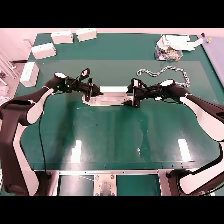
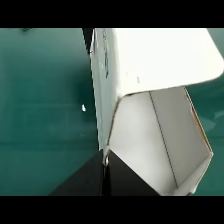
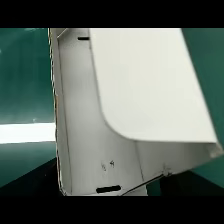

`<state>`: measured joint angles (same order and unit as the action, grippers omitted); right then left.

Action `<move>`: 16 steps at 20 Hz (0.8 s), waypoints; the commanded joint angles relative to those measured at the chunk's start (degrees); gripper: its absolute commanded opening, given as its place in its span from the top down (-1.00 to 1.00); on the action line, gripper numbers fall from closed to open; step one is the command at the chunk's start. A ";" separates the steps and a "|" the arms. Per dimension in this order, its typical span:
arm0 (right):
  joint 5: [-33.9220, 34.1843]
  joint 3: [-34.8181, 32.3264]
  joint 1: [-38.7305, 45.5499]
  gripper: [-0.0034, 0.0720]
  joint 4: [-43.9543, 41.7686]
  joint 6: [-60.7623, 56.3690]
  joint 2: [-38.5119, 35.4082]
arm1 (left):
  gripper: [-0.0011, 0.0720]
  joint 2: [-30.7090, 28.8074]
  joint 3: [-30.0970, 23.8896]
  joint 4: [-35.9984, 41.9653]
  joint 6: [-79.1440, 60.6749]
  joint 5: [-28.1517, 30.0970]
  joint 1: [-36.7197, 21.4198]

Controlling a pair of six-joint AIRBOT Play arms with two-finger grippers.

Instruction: Fold the box and place the chain.

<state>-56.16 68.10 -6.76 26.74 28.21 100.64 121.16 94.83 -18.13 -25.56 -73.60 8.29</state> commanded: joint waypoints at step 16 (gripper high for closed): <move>-3.10 3.04 0.37 -0.90 2.32 0.00 2.71 | 0.92 0.02 -0.02 0.07 -0.02 0.09 0.00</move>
<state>-58.67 70.85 -6.28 28.73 28.14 103.24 121.16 94.83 -18.06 -25.56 -73.54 8.29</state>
